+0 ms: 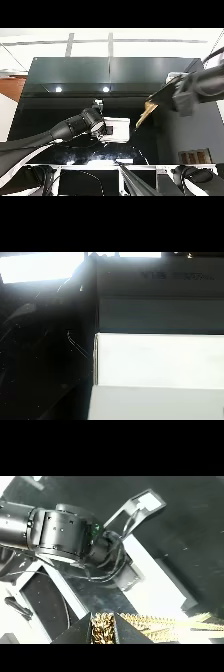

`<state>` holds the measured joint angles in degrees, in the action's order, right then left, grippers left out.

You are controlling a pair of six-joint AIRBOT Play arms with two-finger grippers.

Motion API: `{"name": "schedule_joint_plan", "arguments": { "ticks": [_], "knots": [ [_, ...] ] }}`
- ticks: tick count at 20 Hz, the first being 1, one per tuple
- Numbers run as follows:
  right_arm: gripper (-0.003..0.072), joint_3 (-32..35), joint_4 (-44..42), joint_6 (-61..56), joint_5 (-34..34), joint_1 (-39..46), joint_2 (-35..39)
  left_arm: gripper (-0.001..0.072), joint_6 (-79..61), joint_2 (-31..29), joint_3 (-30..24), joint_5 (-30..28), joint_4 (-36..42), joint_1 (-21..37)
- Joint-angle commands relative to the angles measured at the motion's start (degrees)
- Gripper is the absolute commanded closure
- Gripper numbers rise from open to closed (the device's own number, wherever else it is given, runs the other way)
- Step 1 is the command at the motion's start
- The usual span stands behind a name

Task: Fold the box and place the chain.

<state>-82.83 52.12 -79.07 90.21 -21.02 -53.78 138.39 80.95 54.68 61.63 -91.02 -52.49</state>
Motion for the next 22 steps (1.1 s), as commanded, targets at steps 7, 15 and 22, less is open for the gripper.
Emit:
{"name": "schedule_joint_plan", "arguments": {
  "ticks": [7, 15, 22],
  "knots": [
    [0.0639, 6.9, -2.6, 0.1, -8.0, -3.4, 0.0, 0.0676, 0.0, 0.0, 0.0, 0.0, 0.0, 0.0],
    [0.0639, 6.9, -10.7, 2.5, -11.1, -3.4, 0.0, 0.0676, 0.0, 0.0, 0.0, 0.0, 0.0, 0.0],
    [0.0639, 8.9, -8.0, 2.7, -12.0, -3.4, 0.0, 0.0676, 0.0, 0.0, 0.0, 0.0, 0.0, 0.0]
  ]
}}
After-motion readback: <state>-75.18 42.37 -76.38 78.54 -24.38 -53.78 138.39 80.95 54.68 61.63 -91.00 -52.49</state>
